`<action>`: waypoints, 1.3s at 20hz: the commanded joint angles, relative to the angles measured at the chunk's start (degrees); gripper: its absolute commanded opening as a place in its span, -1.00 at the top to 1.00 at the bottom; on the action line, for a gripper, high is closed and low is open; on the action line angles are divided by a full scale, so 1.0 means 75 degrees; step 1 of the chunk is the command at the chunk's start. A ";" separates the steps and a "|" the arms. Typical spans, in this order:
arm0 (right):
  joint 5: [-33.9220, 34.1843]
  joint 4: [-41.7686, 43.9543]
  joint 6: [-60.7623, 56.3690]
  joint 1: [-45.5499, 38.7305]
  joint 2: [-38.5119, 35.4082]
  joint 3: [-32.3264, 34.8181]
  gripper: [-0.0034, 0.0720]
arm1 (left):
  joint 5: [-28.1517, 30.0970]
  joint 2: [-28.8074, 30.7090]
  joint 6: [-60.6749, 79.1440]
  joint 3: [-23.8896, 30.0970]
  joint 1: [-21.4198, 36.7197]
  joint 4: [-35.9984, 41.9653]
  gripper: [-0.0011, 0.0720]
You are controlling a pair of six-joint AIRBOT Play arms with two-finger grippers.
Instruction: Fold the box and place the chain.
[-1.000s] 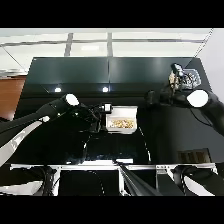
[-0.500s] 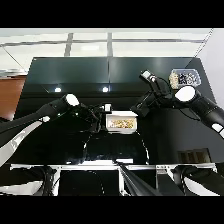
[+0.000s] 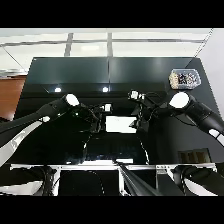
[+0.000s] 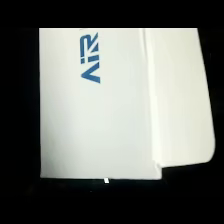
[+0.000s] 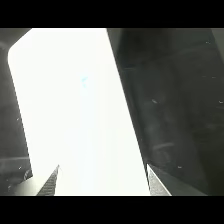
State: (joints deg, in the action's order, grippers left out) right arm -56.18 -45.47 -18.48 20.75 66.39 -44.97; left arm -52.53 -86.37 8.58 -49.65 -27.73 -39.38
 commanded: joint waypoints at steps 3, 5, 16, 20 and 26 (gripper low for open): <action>-0.0303 0.0020 0.0181 0.0122 -0.0015 0.0029 -0.71 | -0.0023 -0.0006 0.0000 -0.0006 -0.0012 -0.0003 -0.31; -0.0198 -0.0058 0.0187 0.0122 -0.0015 0.0029 -0.71 | -0.0023 -0.0006 0.0000 -0.0006 -0.0012 -0.0003 -0.31; 0.0347 -0.0087 0.0184 0.0119 -0.0015 0.0029 -0.19 | -0.0052 -0.0006 0.0000 -0.0006 -0.0012 -0.0003 -0.31; 0.0321 -0.0085 0.0181 0.0122 -0.0015 0.0029 0.17 | -0.0058 -0.0006 0.0000 -0.0006 -0.0012 -0.0003 -0.31; 0.0224 -0.0090 0.0128 0.0122 -0.0009 0.0032 0.25 | -0.0058 -0.0006 0.0000 -0.0006 -0.0012 -0.0003 -0.31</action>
State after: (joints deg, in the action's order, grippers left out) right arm -53.87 -46.09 -17.37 21.63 66.30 -44.75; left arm -52.93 -86.39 8.47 -49.65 -27.79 -39.35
